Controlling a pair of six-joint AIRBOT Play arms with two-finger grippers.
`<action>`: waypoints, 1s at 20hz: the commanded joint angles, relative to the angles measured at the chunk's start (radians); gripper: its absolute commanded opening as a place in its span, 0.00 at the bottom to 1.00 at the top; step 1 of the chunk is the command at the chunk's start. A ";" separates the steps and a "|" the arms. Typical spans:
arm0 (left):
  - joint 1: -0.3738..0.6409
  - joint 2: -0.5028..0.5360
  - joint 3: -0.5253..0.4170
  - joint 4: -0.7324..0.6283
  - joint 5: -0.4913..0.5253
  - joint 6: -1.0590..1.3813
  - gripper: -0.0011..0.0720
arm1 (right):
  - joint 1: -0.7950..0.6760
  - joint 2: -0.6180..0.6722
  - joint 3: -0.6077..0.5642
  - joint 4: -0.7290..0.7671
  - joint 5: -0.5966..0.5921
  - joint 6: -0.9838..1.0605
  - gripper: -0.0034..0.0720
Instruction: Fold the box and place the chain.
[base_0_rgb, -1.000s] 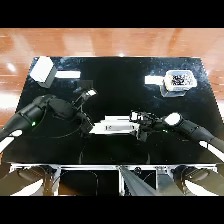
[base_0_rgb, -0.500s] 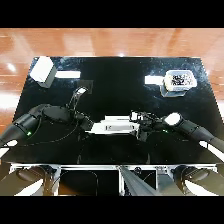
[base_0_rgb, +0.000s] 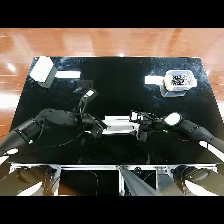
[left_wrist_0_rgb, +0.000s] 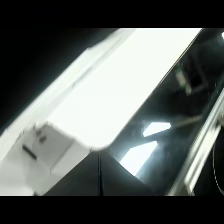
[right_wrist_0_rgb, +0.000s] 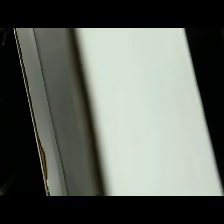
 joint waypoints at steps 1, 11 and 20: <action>-0.094 0.008 -0.001 -0.051 -0.295 0.028 0.04 | 0.000 0.000 0.000 0.000 -0.002 0.000 0.76; -0.096 -0.166 0.000 -0.045 -0.504 -0.010 0.03 | 0.000 0.000 0.000 0.001 -0.005 0.003 0.76; -0.051 -0.143 0.024 0.077 -0.340 -0.010 0.04 | 0.000 0.000 0.000 0.004 -0.013 0.008 0.76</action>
